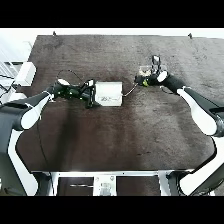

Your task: Fold the box and place the chain.

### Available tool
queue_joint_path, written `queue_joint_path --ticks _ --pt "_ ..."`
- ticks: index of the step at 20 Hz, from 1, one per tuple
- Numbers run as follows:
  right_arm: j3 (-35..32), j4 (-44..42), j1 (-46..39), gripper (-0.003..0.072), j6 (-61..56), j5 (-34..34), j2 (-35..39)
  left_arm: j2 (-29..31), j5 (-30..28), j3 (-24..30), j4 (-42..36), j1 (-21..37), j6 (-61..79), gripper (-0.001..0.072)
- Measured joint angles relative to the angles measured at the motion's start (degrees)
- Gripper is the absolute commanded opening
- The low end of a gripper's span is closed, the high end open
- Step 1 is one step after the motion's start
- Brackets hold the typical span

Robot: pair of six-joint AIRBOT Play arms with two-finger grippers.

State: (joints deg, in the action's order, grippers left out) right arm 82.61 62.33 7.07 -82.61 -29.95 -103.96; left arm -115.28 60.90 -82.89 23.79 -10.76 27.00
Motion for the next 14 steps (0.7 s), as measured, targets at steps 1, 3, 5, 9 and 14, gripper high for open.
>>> queue_joint_path --ticks 1,3,5,9,14 --pt "0.1 0.2 0.7 0.0011 1.0 -1.6 2.4 0.0 0.0 0.0 0.0 0.0 0.0 0.0468" --pt "0.2 1.9 2.2 0.0011 2.4 -3.3 8.5 0.0 0.0 0.0 0.0 0.0 0.0 0.0468" --pt "0.4 4.6 4.1 0.0011 3.3 -4.2 15.7 0.0 0.0 0.0 0.0 0.0 0.0 0.0469" --pt "0.6 10.1 8.6 0.0011 3.9 -4.9 28.9 0.0 0.0 0.0 0.0 0.0 0.0 0.0469" --pt "1.1 15.0 16.0 0.0010 4.1 -5.0 38.3 0.0 0.0 0.0 0.0 0.0 0.0 0.0469"
